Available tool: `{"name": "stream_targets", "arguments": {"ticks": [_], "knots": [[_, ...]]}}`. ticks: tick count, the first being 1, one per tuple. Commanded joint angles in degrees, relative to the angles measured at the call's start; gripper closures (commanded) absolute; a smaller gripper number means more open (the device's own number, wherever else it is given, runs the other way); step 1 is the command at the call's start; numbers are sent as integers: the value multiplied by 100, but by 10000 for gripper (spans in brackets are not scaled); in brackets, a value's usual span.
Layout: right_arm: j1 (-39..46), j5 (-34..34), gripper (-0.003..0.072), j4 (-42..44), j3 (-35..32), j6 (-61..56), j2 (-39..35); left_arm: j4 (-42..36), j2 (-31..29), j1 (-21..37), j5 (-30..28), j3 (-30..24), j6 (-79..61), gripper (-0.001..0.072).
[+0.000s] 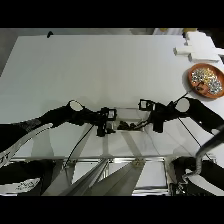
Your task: Fold the box and place the chain.
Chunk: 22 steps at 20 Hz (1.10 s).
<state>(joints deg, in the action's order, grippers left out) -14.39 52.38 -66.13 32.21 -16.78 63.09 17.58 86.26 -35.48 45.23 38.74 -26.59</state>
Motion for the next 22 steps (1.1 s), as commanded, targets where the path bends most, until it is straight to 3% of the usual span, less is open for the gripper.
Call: {"name": "stream_targets", "arguments": {"ticks": [1, 5, 7, 10, 12, 16, 18, 22], "knots": [[-7, 415, 668, -603, 70, -573, -909, 0, -2, 4, 0, -2, -2, 437], [-7, 1268, 668, -254, 509, -597, -1947, 0, -2, 4, -2, -2, -2, 437], [-9, 1574, 668, 354, 793, -595, -2151, 2, -2, 4, 0, -2, 0, 437], [-376, 1425, 668, 1733, 1001, -498, -2179, 0, -2, 4, 0, -2, -2, 437], [-973, 911, 668, 2068, 1005, -341, -2170, 0, -2, 2, 0, -2, 0, 437], [-1829, 153, 668, 2092, 1005, -483, -1932, 0, -2, 4, 0, -2, -2, 437], [-1899, 72, 668, 2004, 1003, -850, -1622, 0, -2, 4, 0, -2, -2, 437], [-1899, 114, 664, 1045, 1003, -1639, -955, 2, -2, 4, 0, -2, -2, 437]]}}
